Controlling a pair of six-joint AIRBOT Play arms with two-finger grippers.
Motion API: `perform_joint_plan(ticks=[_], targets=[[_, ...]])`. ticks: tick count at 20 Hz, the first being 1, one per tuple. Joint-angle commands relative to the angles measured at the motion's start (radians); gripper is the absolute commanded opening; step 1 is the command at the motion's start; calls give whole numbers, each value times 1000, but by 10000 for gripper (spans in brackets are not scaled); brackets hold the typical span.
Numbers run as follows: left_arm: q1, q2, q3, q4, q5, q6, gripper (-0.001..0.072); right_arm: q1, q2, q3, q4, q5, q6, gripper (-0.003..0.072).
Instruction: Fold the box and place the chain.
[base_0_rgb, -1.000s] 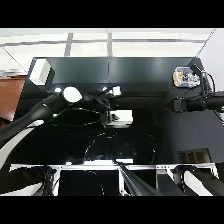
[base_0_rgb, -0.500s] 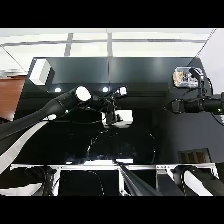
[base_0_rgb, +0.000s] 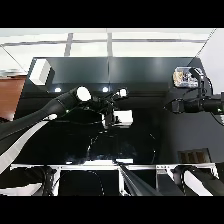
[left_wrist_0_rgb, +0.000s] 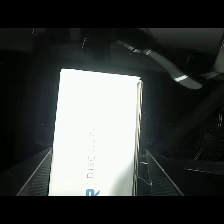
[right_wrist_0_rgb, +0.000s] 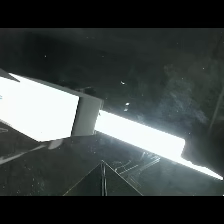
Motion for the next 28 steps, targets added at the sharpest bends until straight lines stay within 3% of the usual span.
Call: perform_joint_plan(ticks=[1,10,15,16,17,18,19,23,28], targets=[[0,0,1,9,-17,-1,716,0,0,-1,0,0,-1,14],[-14,-8,1,105,-16,0,712,0,0,-1,0,0,-1,13],[-76,-74,6,128,74,-1,710,0,0,-1,3,-6,0,13],[-91,-74,12,164,74,-13,645,0,0,-1,3,-7,0,13],[-101,-69,28,226,66,-80,414,0,0,-1,3,-8,0,13],[-104,-64,55,308,43,-180,268,0,0,-1,3,-12,0,13],[-96,-53,84,388,21,-296,268,0,0,-1,3,-18,0,13],[70,36,151,619,-125,-660,277,0,0,-1,3,-25,0,13],[525,130,150,692,-376,-930,278,0,0,-1,3,-32,19,14]])
